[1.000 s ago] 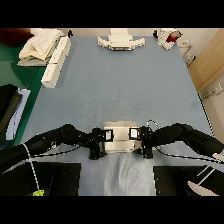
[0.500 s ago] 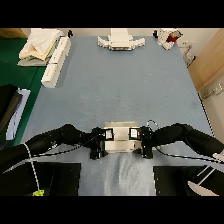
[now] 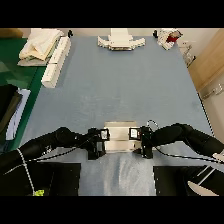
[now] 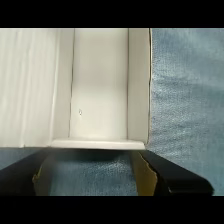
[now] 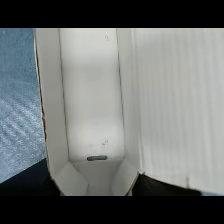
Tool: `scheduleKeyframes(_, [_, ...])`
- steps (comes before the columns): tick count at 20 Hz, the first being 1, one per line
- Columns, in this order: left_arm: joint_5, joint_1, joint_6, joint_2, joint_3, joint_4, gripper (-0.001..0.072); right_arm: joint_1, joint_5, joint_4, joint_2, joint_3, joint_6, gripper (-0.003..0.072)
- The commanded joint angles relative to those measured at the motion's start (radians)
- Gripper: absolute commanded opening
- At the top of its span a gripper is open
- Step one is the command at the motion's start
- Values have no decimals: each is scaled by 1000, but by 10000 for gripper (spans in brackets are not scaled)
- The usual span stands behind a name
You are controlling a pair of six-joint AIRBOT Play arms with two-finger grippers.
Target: Fold the box.
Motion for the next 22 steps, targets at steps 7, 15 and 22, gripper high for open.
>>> scheduleKeyframes(7, [27, -27, 64, -14, -2, -111, 695, 0, 0, -1, 1, 1, 0, 529])
scheduleKeyframes(15, [28, -29, 64, -14, -2, -111, 694, 0, 0, -1, 1, 1, 0, 529])
scheduleKeyframes(22, [49, -49, 61, -20, 2, -111, 694, 0, 0, -1, 1, 1, 0, 529])
